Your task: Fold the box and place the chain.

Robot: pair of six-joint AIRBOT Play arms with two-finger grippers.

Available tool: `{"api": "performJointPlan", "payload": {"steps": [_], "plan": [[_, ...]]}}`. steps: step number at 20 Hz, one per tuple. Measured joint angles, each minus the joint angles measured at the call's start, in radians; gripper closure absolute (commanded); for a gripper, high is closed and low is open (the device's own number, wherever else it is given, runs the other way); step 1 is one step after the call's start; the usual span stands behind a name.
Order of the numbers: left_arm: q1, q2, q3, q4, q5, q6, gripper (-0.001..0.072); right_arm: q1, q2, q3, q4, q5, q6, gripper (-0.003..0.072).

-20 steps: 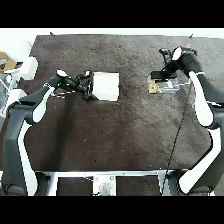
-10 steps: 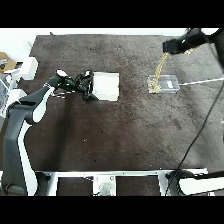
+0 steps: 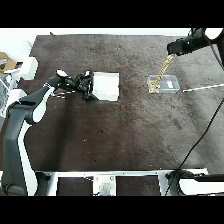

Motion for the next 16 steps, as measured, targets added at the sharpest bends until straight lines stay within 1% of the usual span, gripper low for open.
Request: {"api": "performJointPlan", "payload": {"steps": [5, 10, 13, 16], "plan": [[0.000, 0.000, 0.000, 0.000, 0.000, 0.000, 0.0299, -0.016, -0.014, -0.099, -0.009, -0.114, 0.032, 0.0687], [0.000, 0.000, 0.000, 0.000, 0.000, 0.000, 0.0298, -0.034, -0.017, -0.256, 0.005, -0.228, 0.078, 0.0686], [0.000, 0.000, 0.000, 0.000, 0.000, 0.000, 0.0298, -0.035, -0.018, -0.384, 0.054, -0.344, 0.087, 0.0686], [0.000, 0.000, 0.000, 0.000, 0.000, 0.000, 0.0299, -0.038, -0.050, -0.467, 0.096, -0.466, 0.091, 0.0684]]}}
